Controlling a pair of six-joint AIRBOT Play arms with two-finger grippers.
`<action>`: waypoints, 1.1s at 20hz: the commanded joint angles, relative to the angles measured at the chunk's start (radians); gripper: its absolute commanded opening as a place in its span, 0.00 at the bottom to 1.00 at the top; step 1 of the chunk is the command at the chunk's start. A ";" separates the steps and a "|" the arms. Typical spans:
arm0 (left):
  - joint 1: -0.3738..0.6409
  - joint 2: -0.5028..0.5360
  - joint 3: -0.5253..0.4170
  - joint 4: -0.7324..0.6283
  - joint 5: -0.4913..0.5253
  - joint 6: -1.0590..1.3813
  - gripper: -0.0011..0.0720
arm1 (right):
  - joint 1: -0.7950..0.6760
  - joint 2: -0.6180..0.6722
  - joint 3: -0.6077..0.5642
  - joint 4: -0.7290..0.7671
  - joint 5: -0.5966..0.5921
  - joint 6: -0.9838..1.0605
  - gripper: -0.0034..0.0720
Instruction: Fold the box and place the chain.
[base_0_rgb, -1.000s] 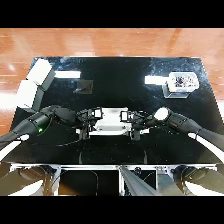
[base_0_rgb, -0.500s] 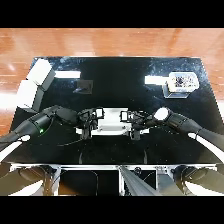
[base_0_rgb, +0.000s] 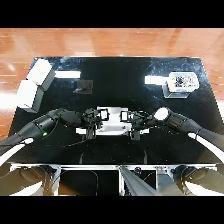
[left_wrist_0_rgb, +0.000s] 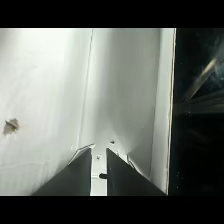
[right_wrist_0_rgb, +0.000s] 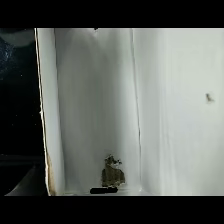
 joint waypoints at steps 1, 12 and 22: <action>-0.004 -0.001 0.001 0.000 -0.013 0.000 0.33 | 0.001 0.000 0.000 0.000 0.000 0.000 0.68; -0.004 0.000 0.001 0.000 -0.013 -0.001 0.46 | 0.001 0.000 0.000 0.000 0.000 0.000 0.68; -0.002 0.014 0.011 -0.019 -0.008 -0.027 0.04 | 0.001 0.000 0.000 0.000 0.005 0.000 0.68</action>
